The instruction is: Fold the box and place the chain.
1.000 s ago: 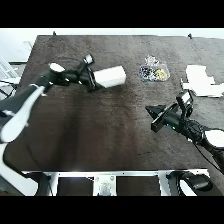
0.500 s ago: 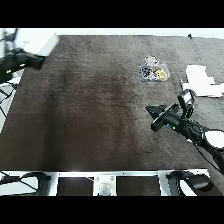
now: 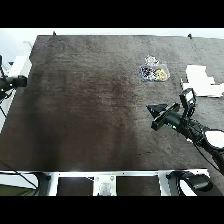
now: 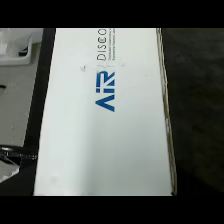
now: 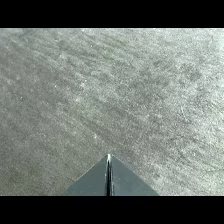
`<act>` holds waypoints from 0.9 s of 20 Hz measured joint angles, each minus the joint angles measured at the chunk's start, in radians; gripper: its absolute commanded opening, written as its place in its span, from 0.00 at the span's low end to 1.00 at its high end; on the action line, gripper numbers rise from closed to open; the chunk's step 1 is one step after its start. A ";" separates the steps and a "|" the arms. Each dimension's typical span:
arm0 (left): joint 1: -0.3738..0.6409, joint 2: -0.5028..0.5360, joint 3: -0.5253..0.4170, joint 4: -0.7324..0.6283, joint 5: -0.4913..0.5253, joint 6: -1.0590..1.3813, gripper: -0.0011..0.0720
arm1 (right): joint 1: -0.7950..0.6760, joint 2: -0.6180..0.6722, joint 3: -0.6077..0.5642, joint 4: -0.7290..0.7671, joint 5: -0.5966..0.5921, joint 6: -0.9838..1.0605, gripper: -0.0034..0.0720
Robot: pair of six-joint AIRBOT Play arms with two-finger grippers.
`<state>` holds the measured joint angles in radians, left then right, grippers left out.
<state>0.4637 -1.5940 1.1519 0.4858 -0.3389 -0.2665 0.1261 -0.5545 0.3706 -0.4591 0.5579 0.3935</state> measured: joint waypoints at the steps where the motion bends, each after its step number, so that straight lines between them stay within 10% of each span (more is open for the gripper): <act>1: 0.002 -0.018 0.000 -0.003 0.013 0.006 0.04 | 0.000 0.000 0.000 0.002 -0.001 0.000 0.06; 15: 0.007 -0.174 0.114 -0.225 -0.021 0.213 0.05 | 0.000 0.000 -0.007 0.012 -0.014 0.047 0.06; 17: 0.007 -0.176 0.119 -0.233 -0.024 0.217 0.81 | 0.000 0.000 -0.007 0.016 -0.015 0.048 0.06; 18: 0.007 -0.178 0.119 -0.233 -0.024 0.219 0.85 | 0.000 0.000 -0.007 0.019 -0.015 0.048 0.06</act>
<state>0.4706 -1.7718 1.2713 0.2527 -0.3630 -0.0471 0.1261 -0.5545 0.3634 -0.4397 0.5426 0.4419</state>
